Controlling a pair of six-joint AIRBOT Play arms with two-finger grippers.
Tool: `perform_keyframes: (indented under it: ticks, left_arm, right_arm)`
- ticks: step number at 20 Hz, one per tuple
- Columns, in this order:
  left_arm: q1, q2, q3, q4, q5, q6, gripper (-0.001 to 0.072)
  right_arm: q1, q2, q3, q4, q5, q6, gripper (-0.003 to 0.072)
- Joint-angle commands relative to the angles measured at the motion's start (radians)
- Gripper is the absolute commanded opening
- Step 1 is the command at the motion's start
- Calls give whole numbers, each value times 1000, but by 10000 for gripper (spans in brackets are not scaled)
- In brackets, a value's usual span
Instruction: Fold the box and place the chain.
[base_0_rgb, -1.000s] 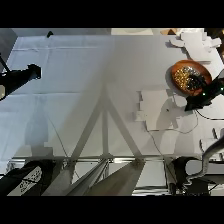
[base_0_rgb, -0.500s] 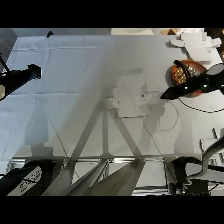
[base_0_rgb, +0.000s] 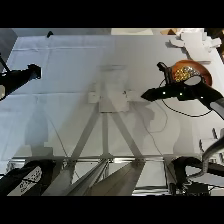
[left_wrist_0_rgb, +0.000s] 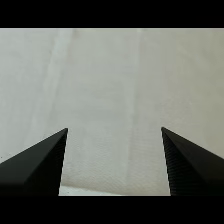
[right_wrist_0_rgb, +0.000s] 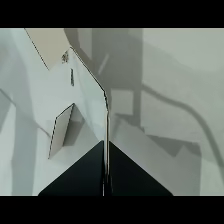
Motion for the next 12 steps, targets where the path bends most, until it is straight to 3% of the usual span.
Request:
perform_keyframes:
  ticks: [1, 4, 12]
  left_arm:
    - [0, 1, 1, 0, 0, 0, 644]
    - [0, 1, 1, 0, 0, 0, 644]
    - [0, 1, 1, 0, 0, 0, 644]
  right_arm:
    - [91, 2, -21, 39, -143, -17, 12]
    - [119, 2, -81, 89, -220, -19, 12]
    - [119, 2, -134, 121, -257, -25, 14]
